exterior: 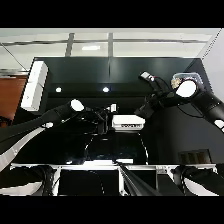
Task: Fold the box and place the chain.
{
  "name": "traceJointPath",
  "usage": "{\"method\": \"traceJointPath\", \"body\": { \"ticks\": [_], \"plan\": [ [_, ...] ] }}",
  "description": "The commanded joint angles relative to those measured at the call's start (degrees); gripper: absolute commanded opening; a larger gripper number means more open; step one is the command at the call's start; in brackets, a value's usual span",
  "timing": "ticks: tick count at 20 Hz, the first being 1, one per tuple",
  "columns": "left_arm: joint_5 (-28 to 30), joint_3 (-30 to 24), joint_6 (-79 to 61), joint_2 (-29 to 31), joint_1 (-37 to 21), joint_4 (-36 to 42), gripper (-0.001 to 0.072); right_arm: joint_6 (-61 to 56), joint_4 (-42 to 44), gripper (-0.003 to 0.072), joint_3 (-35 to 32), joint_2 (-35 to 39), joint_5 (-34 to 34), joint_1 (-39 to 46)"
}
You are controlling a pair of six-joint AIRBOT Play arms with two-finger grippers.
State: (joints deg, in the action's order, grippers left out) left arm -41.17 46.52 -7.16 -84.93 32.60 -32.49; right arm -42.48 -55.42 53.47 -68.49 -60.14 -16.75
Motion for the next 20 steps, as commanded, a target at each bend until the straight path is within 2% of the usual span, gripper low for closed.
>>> {"method": "traceJointPath", "body": {
  "ticks": [1, 6, 9, 14, 15, 16, 19, 20],
  "plan": [
    [0.0, 0.0, 0.0, 0.0, 0.0, 0.0, 0.0422, 10.6, -1.2, 0.0639, 0.3, 0.1, -4.0, -0.7],
    [0.0, 0.0, 0.0, 0.0, 0.0, 0.0, 0.0422, 19.7, 3.8, 0.0638, -0.1, 0.1, -5.5, -0.7],
    [0.0, 0.0, 0.0, 0.0, 0.1, 0.0, 0.0422, 20.5, 4.4, 0.0600, -1.7, 0.1, -5.4, -0.7],
    [0.0, 0.0, 0.0, 0.0, 0.1, 0.0, 0.0422, 20.9, 4.6, 0.0600, -5.2, 0.1, -1.5, -0.8],
    [0.0, 0.0, 0.0, 0.0, 0.1, 0.0, 0.0422, 21.4, 4.6, 0.0576, -5.3, 0.1, -1.1, -0.8],
    [0.0, 0.0, 0.0, 0.0, 0.1, 0.0, 0.0422, 21.7, 4.6, 0.0463, -5.3, 0.1, -0.7, -0.7],
    [0.0, 0.0, 0.0, 0.0, 0.2, 0.0, 0.0422, 21.8, 4.6, 0.0462, -5.3, 0.1, -0.2, -0.8],
    [0.0, 0.0, 0.0, 0.0, 0.2, 0.0, 0.0422, 21.7, 4.6, 0.0384, -5.3, 0.1, -0.3, -0.8]
  ]
}}
